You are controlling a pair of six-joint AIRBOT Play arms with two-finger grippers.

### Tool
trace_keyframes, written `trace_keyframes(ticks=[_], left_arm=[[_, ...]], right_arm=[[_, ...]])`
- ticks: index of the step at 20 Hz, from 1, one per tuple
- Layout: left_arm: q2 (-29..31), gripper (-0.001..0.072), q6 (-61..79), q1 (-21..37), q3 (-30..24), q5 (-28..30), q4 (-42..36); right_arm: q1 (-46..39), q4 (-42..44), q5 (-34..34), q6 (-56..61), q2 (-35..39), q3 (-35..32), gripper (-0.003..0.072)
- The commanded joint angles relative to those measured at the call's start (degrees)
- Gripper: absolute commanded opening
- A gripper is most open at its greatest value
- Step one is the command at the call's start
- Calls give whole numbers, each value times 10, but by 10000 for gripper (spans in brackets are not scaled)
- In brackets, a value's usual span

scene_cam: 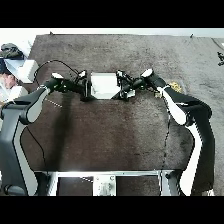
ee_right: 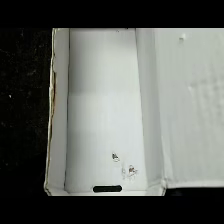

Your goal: Fold the box and place the chain.

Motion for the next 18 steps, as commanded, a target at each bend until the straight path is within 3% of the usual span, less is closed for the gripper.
trace_keyframes(ticks=[1,7,9,10,11,18], left_arm=[[0,720,0,-2,1,-4,-1],[0,700,-2,-3,1,7,0],[0,497,-2,-3,1,4,0],[0,321,-2,-3,1,4,2],[0,224,-2,-3,1,4,5],[0,227,-1,-3,1,2,11]], right_arm=[[0,0,0,0,0,0,337],[0,0,0,0,0,0,337],[0,0,0,0,0,0,337],[0,0,0,0,0,0,337],[0,0,0,0,0,0,337],[0,0,0,0,0,0,337]])
